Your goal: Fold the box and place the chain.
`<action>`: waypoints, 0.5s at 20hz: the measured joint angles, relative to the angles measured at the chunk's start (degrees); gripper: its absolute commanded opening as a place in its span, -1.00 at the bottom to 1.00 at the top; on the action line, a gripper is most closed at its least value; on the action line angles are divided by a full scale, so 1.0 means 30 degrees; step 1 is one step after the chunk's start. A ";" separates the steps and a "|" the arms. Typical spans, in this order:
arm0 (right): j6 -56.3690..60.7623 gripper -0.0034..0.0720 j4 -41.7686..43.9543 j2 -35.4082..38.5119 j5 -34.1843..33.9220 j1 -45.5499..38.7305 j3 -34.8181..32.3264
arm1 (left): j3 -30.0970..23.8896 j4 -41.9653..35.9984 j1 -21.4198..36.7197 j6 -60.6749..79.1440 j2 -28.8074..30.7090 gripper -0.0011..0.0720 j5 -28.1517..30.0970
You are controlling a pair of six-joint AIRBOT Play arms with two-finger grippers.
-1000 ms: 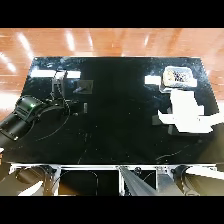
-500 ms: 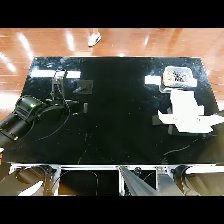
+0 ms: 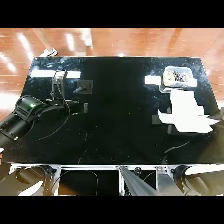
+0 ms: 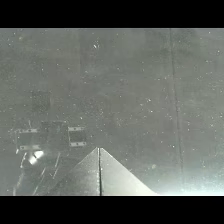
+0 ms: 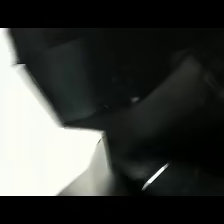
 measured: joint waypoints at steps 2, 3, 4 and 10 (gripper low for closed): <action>-0.0219 -0.83 0.0051 -0.0015 0.0415 0.0248 0.0022 | 0.0000 0.0000 0.0000 0.0000 0.0000 -0.91 -0.0007; -0.0313 -0.83 0.0080 -0.0007 0.0692 0.0350 0.0022 | -0.0007 0.0000 0.0000 0.0000 0.0000 -0.91 -0.0007; -0.0357 -0.83 0.0080 0.0000 0.0889 0.0488 0.0022 | -0.0007 0.0000 0.0000 0.0000 0.0000 -0.91 -0.0007; -0.0481 -0.83 0.1158 0.0823 0.1603 0.2076 -0.0372 | -0.0007 -0.0240 0.0000 0.0000 0.0000 -0.91 -0.0015</action>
